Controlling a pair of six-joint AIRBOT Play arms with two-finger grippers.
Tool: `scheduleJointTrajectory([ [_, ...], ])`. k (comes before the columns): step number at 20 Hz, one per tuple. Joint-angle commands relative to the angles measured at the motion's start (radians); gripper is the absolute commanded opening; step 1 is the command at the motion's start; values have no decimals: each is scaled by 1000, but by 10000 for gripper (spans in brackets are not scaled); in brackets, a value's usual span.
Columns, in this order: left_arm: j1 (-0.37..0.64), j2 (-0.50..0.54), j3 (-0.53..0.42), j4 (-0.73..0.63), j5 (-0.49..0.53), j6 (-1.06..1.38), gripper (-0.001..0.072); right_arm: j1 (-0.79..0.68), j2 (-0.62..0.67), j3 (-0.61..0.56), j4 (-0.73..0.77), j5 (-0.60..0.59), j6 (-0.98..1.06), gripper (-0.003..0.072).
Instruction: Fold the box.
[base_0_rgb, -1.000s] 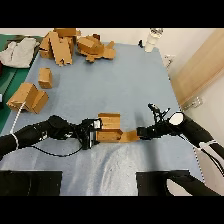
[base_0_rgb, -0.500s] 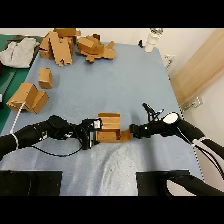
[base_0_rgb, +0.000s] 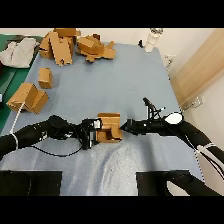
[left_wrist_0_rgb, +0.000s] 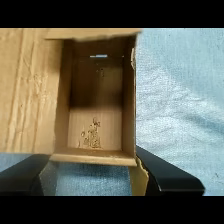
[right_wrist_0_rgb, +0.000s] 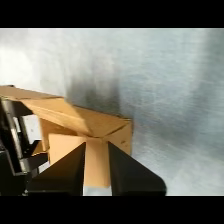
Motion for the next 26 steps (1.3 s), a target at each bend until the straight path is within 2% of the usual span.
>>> scheduleJointTrajectory([
  [1,0,0,0,0,0,0,472,2,35,0,-26,-13,55,256],
  [4,0,0,0,0,0,0,472,9,35,0,-34,-8,68,256],
  [9,0,0,0,0,0,0,472,119,35,0,-241,-35,200,272],
  [10,0,0,0,0,0,0,472,140,35,0,-264,-42,212,298],
  [11,0,0,0,0,0,0,472,157,35,0,-274,-51,224,363],
  [12,0,0,0,0,0,0,473,172,35,0,-273,-54,224,398],
  [15,0,0,0,0,0,0,472,227,35,7,-284,-74,266,397],
  [17,0,0,0,0,0,0,472,278,35,36,-380,-100,367,397],
  [19,0,0,0,0,0,0,473,330,35,86,-566,-93,574,397],
  [22,0,0,0,0,0,0,472,409,17,166,-826,-3,843,397],
  [26,0,0,0,0,0,0,473,512,-93,248,-946,111,1018,397],
])
